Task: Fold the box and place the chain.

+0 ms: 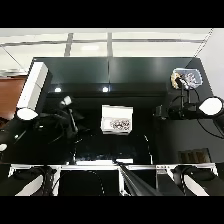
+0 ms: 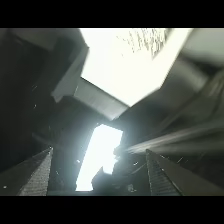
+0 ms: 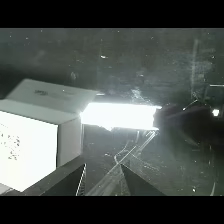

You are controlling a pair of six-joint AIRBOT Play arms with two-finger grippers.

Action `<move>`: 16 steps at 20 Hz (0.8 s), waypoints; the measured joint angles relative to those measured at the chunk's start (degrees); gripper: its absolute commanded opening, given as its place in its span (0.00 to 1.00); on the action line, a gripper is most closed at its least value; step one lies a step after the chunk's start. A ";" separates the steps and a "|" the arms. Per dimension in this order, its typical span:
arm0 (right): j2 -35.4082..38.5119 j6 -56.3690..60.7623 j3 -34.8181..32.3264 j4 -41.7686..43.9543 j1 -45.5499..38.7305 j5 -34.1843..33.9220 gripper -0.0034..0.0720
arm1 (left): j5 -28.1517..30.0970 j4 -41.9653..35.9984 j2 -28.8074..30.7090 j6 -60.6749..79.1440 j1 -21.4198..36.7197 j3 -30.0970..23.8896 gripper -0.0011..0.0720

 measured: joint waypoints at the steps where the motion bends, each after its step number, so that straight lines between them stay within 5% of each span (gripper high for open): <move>1: 0.00 0.11 0.00 0.02 0.00 0.00 0.37 | 0.90 0.76 -2.12 4.15 -1.42 0.96 0.99; 7: 0.00 0.59 0.00 0.13 0.00 0.11 0.37 | 1.46 2.01 -13.40 14.69 -8.81 7.10 0.99; 16: 0.00 0.74 0.00 0.13 0.00 0.31 0.37 | 3.82 -0.39 -17.25 14.36 -13.11 9.55 0.99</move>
